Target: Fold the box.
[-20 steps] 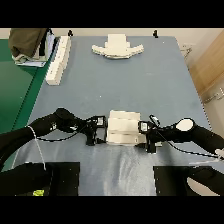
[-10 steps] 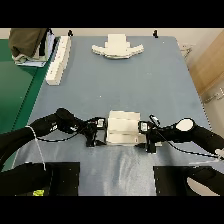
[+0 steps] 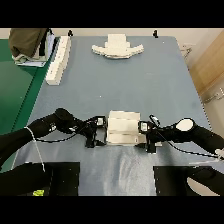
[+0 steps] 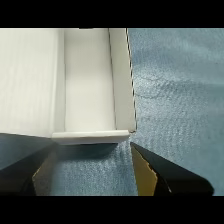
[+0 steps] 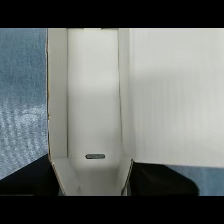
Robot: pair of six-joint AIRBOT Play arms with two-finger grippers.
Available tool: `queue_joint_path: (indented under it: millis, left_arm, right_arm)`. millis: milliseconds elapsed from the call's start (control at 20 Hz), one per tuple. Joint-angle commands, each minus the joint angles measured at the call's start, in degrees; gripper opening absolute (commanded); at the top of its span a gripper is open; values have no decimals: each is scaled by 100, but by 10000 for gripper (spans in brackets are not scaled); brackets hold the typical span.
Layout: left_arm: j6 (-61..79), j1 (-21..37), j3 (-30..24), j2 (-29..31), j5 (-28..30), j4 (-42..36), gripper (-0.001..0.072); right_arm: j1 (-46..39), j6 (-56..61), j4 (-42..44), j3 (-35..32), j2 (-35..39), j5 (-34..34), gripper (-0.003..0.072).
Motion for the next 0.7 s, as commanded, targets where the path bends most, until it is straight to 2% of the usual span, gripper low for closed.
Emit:
queue_joint_path:
  millis: [0,200,650]
  left_arm:
    - [-164,-48,-15,17,17,-37,699]
    - [-236,-304,-15,-39,260,-402,700]
    - [-483,-553,-9,-79,785,-365,699]
  right_arm:
    - [4,0,2,0,4,2,503]
    - [4,0,0,-2,4,2,503]
    - [4,2,2,0,4,2,504]
